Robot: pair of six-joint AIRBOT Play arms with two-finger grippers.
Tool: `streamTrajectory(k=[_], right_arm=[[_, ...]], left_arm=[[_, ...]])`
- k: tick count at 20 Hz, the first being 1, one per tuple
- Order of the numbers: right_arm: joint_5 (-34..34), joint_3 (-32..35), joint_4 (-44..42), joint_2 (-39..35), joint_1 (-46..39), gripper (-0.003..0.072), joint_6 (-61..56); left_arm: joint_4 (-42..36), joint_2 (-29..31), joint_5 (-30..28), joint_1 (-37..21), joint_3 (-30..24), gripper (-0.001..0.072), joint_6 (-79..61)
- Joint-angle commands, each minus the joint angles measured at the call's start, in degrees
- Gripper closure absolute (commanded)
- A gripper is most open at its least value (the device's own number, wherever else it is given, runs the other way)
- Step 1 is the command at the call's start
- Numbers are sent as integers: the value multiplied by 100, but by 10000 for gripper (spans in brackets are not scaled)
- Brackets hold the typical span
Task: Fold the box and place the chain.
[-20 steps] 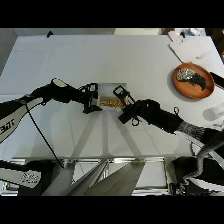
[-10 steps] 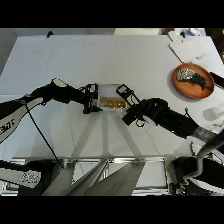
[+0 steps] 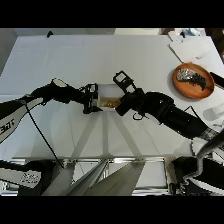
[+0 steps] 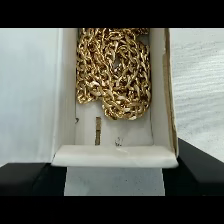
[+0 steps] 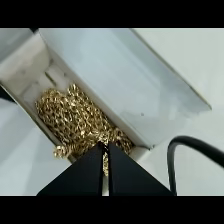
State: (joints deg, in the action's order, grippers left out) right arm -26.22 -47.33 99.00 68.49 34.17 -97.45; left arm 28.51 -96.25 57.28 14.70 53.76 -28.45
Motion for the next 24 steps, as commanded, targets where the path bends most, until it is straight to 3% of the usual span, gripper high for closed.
streamTrajectory(k=[1, 3, 8, 13, 14, 16, 24], right_arm=[[286, -37, 15, 87, -2, 617, -9], [26, -37, 15, 96, -2, 475, 31], [-208, -37, -2, 96, 0, 475, 111], [-1145, -37, -13, 96, 282, 456, 2065], [-1292, -37, -11, 96, 343, 417, 2485], [-1259, -37, -13, 98, 372, 322, 3134], [-640, -37, -315, 647, 372, 318, 3563]], left_arm=[[-2, 0, -4, 2, -2, 495, 0], [-2, 0, -4, 2, -2, 495, 0], [-2, 0, -4, 2, 0, 495, 0], [-2, 0, -4, 2, 0, 495, 0], [-2, 0, -4, 2, 0, 495, 0], [-2, 0, -4, 2, 0, 495, 0], [-2, 0, -4, 2, 0, 495, 0]])
